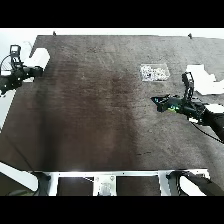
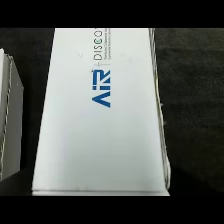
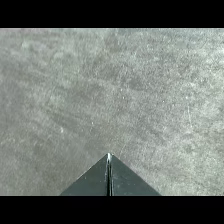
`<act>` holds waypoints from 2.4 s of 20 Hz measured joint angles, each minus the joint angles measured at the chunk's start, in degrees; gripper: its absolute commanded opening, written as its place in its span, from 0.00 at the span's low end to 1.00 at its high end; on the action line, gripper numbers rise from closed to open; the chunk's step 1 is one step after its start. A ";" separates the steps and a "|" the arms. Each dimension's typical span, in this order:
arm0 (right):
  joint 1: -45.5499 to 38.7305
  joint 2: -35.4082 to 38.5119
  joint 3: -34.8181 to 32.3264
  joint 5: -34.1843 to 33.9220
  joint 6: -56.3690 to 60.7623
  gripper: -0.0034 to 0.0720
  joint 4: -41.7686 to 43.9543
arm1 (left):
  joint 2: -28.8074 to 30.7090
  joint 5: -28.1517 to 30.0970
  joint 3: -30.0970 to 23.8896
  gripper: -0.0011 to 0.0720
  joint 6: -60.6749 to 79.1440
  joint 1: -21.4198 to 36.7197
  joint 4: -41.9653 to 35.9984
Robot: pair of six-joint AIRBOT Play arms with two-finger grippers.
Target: Fold the box and place the chain.
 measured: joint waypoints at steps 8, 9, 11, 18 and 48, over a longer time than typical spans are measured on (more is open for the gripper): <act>0.00 -0.37 -0.04 -1.42 0.00 0.06 3.54 | -6.29 2.14 4.61 0.04 -5.14 -1.60 0.13; 0.00 -0.42 -0.04 -1.53 0.00 0.06 3.96 | -6.49 3.10 4.83 0.04 -5.62 -1.79 0.13; 0.02 -0.50 -0.04 -1.60 0.00 0.06 4.37 | -7.06 4.28 4.90 0.04 -6.49 -1.99 0.66; 0.04 -0.59 -0.11 -1.79 0.02 0.06 5.25 | -7.37 8.63 4.83 0.04 -9.33 -3.15 4.92; 0.04 -0.59 -0.11 -1.70 0.04 0.36 5.40 | -3.15 7.67 4.61 1.00 -17.94 -4.07 15.28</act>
